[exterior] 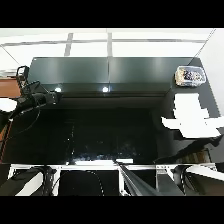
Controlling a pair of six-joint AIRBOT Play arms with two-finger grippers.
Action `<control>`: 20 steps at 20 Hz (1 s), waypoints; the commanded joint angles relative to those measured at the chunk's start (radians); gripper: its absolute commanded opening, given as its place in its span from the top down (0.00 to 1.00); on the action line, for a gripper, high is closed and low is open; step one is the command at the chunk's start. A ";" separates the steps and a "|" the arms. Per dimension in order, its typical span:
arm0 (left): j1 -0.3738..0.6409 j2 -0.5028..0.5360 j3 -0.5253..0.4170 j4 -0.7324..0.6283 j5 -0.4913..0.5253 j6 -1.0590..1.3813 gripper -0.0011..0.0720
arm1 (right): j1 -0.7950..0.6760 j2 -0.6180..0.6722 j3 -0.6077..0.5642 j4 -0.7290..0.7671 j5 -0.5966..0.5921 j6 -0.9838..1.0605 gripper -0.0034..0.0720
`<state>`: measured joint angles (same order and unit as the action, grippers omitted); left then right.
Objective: Fold the box and place the chain.
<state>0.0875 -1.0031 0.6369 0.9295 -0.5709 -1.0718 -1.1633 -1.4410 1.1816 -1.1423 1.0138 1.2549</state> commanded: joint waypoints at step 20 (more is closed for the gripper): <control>-0.001 -0.042 0.001 -0.086 0.012 0.001 0.02 | 0.149 -0.194 0.166 0.231 0.520 -0.357 0.93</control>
<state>0.0875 -1.0443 0.6369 0.8440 -0.5594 -1.0710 -1.0367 -1.7084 1.4010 -1.0004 1.5291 0.8989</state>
